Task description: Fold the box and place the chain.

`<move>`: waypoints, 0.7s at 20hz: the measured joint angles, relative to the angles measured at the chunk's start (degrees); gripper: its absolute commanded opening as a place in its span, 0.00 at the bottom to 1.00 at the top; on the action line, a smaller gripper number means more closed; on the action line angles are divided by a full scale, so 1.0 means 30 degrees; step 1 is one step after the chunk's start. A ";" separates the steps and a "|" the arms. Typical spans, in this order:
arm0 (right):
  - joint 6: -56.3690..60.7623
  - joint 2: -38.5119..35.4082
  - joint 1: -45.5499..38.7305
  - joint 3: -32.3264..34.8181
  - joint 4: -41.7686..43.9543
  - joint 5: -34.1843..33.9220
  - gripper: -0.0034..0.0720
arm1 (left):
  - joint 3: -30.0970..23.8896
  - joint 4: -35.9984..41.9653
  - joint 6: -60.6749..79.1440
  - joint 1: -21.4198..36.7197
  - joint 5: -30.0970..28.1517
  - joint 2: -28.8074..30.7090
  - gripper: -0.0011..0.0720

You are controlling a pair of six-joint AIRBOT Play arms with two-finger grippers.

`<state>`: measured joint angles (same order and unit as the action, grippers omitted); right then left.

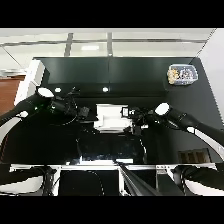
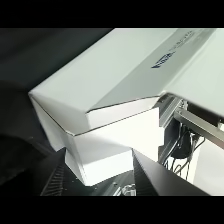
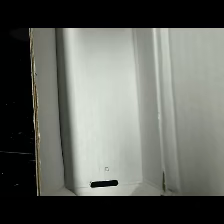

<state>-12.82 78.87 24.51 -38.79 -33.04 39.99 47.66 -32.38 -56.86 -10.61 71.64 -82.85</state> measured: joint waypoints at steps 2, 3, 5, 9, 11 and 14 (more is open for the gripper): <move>0.0000 0.0000 0.0000 0.0000 -0.0007 0.0000 0.35 | 0.0444 -0.0379 -0.0933 -0.0481 0.0007 0.0000 0.68; 0.0000 0.0000 0.0000 0.0000 -0.0007 0.0000 0.35 | 0.0750 -0.0911 -0.1530 -0.0743 0.0015 0.0000 0.68; 0.0007 0.0000 0.0000 0.0000 -0.0007 0.0000 0.35 | 0.1515 -0.2514 -0.3060 -0.1384 0.0007 0.0000 0.68; 0.0007 0.0000 0.0000 0.0000 0.0000 0.0000 0.35 | 0.2973 -0.4568 -0.5253 -0.2783 -0.0437 0.0000 0.68; 0.0007 0.0000 0.0000 0.0000 0.0000 0.0000 0.35 | 0.3410 -0.4991 -0.6171 -0.3330 -0.0721 0.0000 0.68; 0.0015 0.0000 0.0000 0.0000 0.0000 0.0000 0.35 | 0.3738 -0.5894 -0.7803 -0.4029 -0.1086 0.0000 0.68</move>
